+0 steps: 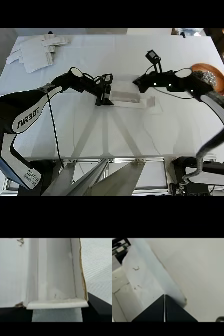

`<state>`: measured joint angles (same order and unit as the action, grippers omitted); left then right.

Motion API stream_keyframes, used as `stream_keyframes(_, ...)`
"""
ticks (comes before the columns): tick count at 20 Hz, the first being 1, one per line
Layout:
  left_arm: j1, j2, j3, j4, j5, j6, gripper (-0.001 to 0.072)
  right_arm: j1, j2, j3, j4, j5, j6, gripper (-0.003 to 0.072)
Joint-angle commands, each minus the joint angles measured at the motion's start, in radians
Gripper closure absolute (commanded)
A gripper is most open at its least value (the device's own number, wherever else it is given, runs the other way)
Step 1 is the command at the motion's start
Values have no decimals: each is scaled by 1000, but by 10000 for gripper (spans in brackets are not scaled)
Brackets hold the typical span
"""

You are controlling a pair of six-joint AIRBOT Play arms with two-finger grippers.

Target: Fold the box and place the chain.

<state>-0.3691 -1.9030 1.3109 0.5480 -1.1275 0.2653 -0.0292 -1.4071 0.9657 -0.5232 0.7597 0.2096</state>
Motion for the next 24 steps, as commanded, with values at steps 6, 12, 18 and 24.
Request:
stream_keyframes(6, 0, 0, 0, 0, 0, -1, 316, 2, 263, 0, -590, 131, -1, 457)
stream_keyframes(12, 0, 0, 0, 0, -2, -1, 316, 2, 184, 0, -617, 223, -224, 303)
stream_keyframes(18, 0, 0, 0, 0, -2, -1, 316, 2, 27, 0, -591, 221, -349, 275)
stream_keyframes(24, 0, 0, 0, 0, -2, -1, 316, 2, -55, 0, -466, 219, -349, 278)
